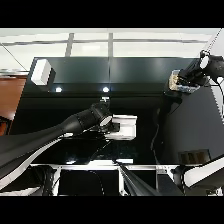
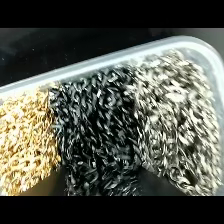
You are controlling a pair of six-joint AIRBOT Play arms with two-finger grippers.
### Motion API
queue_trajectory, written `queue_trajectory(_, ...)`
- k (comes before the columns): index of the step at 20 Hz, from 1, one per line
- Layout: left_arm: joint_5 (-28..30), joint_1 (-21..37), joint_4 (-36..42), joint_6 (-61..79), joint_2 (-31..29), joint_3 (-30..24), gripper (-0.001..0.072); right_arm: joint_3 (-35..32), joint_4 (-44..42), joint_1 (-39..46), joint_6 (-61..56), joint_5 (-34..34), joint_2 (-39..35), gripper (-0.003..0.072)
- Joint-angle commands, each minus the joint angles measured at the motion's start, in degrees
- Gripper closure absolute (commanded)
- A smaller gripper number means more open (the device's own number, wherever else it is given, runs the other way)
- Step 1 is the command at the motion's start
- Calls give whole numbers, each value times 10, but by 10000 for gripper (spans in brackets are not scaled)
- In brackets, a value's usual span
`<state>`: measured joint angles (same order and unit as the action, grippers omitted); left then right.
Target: Fold the box and place the chain.
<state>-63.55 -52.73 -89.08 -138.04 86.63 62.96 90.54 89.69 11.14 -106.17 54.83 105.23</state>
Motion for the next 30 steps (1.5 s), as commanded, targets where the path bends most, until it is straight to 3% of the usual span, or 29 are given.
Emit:
queue_trajectory(1,0,0,0,0,0,0,681,10,-16,3,6,3,21,364)
queue_trajectory(2,0,0,0,0,0,0,682,13,-16,3,10,5,20,602)
queue_trajectory(3,0,0,0,0,0,0,681,17,-16,3,17,7,18,660)
queue_trajectory(9,1,0,0,0,0,0,681,83,-14,3,86,44,-48,671)
queue_trajectory(19,1,0,0,0,0,0,681,94,-44,3,157,44,-293,676)
queue_trajectory(27,1,0,0,0,0,0,681,94,-165,3,197,56,-465,676)
queue_trajectory(30,1,0,0,0,0,0,681,94,-209,3,215,98,-512,676)
